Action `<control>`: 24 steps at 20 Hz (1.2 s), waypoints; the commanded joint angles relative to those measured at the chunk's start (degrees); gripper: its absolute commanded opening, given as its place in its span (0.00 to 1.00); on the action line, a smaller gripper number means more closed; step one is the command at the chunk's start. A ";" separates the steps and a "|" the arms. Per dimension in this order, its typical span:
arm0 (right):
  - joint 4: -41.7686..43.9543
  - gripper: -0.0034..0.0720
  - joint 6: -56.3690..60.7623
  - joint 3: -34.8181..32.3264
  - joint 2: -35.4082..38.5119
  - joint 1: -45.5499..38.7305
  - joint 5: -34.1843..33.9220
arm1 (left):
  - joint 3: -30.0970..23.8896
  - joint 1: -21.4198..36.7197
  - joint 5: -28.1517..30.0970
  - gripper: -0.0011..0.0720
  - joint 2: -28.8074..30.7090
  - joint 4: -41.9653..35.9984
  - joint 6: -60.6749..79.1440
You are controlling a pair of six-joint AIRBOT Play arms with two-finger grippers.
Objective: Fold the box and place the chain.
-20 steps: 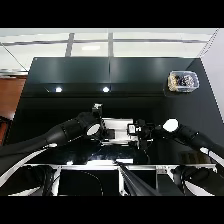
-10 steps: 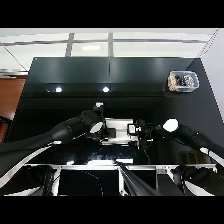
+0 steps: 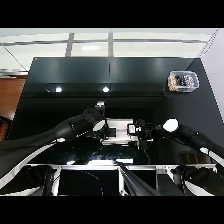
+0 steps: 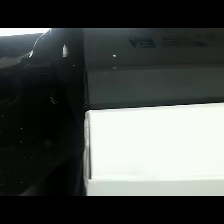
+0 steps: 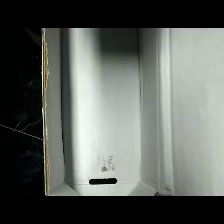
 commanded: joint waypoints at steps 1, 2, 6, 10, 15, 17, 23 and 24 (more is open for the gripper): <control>0.00 0.65 0.02 0.00 0.02 0.07 0.02 | 0.13 -0.02 -0.24 0.24 -0.31 0.09 -0.50; 0.00 0.65 0.02 -0.02 0.02 0.07 0.02 | 0.13 -0.02 -0.26 0.24 -0.42 0.07 -0.50; 0.00 0.65 0.02 -0.02 0.02 0.07 0.02 | 0.13 -0.07 -0.28 0.24 -0.81 0.02 -0.52; 0.02 0.65 0.02 -0.02 0.02 0.07 0.02 | 0.13 -0.07 -0.44 0.06 -0.81 0.02 -0.63; 0.02 0.65 0.02 0.00 0.02 0.07 0.02 | 0.15 -0.02 -0.52 0.25 -0.81 -0.04 -0.63; 0.02 0.65 0.02 0.00 0.02 0.07 0.02 | 0.15 0.07 -0.87 0.63 -0.81 -0.13 -0.68; 0.02 0.65 0.02 0.00 0.02 0.07 0.02 | 0.22 0.04 -1.75 0.64 -0.81 0.07 -0.68; 0.02 0.65 0.02 -0.02 0.02 0.07 0.02 | 0.26 0.04 -1.77 0.64 -0.81 0.09 -0.68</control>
